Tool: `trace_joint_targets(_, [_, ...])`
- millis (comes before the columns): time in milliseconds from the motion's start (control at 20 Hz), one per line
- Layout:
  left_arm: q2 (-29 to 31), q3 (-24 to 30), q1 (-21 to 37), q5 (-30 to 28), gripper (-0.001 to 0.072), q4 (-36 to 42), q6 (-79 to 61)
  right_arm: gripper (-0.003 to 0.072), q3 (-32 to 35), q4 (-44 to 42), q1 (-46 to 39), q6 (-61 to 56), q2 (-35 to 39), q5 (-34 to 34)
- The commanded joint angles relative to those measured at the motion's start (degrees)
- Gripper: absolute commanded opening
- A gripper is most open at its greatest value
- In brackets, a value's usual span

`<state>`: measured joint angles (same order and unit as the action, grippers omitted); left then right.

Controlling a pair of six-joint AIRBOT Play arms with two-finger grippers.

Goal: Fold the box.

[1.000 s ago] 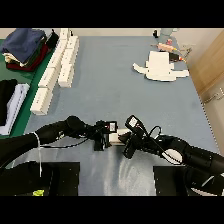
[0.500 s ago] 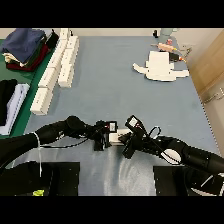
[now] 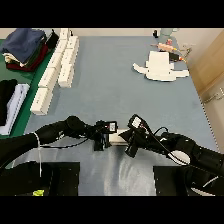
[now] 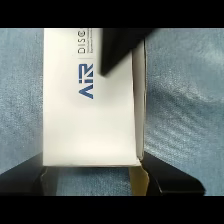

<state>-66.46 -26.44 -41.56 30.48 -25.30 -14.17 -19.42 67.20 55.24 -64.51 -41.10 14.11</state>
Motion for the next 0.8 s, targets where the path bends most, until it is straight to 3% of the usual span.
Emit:
trace_joint_targets(0, [0.02,-0.04,-0.02,0.00,0.0521,0.00,0.07,0.0003,-1.90,4.24,-4.00,-0.04,2.08,2.51])
trace_joint_targets(350, [0.02,-0.04,-0.02,-0.20,0.0520,0.04,0.02,0.0003,-6.99,8.04,-15.78,-7.54,1.42,14.19])
trace_joint_targets(750, [0.02,-0.24,-0.02,-1.07,0.0520,0.07,0.09,0.0004,-7.72,12.15,-15.98,-18.71,0.59,15.69])
